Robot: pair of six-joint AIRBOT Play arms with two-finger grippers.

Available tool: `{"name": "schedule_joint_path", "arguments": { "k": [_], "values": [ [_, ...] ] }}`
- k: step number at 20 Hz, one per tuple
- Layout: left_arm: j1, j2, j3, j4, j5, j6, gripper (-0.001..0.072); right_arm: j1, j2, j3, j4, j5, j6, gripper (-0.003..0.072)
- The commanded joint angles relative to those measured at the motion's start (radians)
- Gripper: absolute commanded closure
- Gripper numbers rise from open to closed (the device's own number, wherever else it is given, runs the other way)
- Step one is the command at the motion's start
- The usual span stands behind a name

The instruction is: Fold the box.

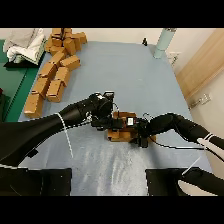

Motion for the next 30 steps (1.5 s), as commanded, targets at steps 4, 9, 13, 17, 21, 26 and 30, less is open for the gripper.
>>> {"name": "schedule_joint_path", "arguments": {
  "k": [4, 9, 13, 17, 21, 26, 30],
  "values": [
    [0.008, -0.009, 0.001, 0.034, -0.04, 0.042, 0.0288, 0.001, 0.0, 0.0, 0.0, 0.0, 0.0, 0.0199],
    [0.007, -0.062, 0.001, 0.023, -0.037, 0.043, 0.0288, 0.001, 0.0, 0.0, 0.0, 0.0, 0.0, 0.0198],
    [0.006, -0.074, 0.002, -0.012, 0.002, 0.03, 0.0288, 0.001, 0.0, 0.0, 0.0, 0.0, 0.0, 0.0198],
    [-0.015, -0.081, 0.003, -0.009, 0.01, 0.008, 0.0288, 0.001, 0.0, 0.0, 0.0, 0.0, 0.0, 0.0198],
    [-0.03, -0.103, 0.017, -0.009, 0.01, -0.019, 0.0288, 0.001, 0.0, 0.0, 0.0, 0.0, 0.0, 0.0198],
    [-0.029, -0.111, 0.049, -0.005, -0.001, -0.024, 0.0288, 0.001, 0.0, 0.0, 0.0, 0.0, 0.0, 0.0198],
    [-0.031, -0.147, 0.049, -0.005, -0.026, -0.062, 0.0288, 0.001, 0.0, 0.0, 0.0, 0.0, 0.0, 0.0199]
  ]
}}
